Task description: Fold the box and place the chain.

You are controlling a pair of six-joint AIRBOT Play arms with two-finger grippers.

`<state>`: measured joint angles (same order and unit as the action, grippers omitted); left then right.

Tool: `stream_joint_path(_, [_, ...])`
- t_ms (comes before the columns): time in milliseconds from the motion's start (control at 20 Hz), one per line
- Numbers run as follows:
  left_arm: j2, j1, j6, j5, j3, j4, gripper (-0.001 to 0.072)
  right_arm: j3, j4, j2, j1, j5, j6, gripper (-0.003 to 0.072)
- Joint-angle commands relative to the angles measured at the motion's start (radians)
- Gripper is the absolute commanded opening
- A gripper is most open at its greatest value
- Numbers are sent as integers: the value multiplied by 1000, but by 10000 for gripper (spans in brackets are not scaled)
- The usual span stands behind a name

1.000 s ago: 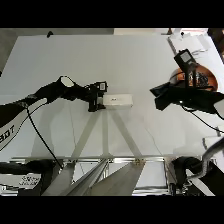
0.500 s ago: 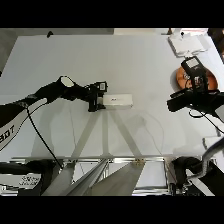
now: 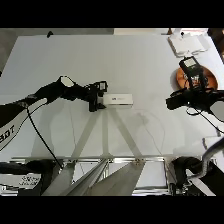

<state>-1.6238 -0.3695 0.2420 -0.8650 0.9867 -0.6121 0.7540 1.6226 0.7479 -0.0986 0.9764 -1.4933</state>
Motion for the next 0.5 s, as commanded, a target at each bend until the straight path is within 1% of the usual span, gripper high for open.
stream_joint_path(0, [0,0,0,-6,0,24,373,0,0,5,0,-5,-3,9])
stream_joint_path(150, [0,0,0,-6,0,25,369,0,0,5,0,-34,-3,9])
stream_joint_path(200, [0,0,-2,-6,0,24,303,0,-2,5,0,-48,-3,9])
stream_joint_path(300, [0,0,-32,-7,0,23,31,0,-4,5,0,-67,-3,9])
stream_joint_path(350, [0,0,-39,-6,0,18,9,0,-3,5,0,-74,-2,9])
stream_joint_path(450, [3,0,-87,-6,0,-5,8,0,4,5,0,-80,9,9])
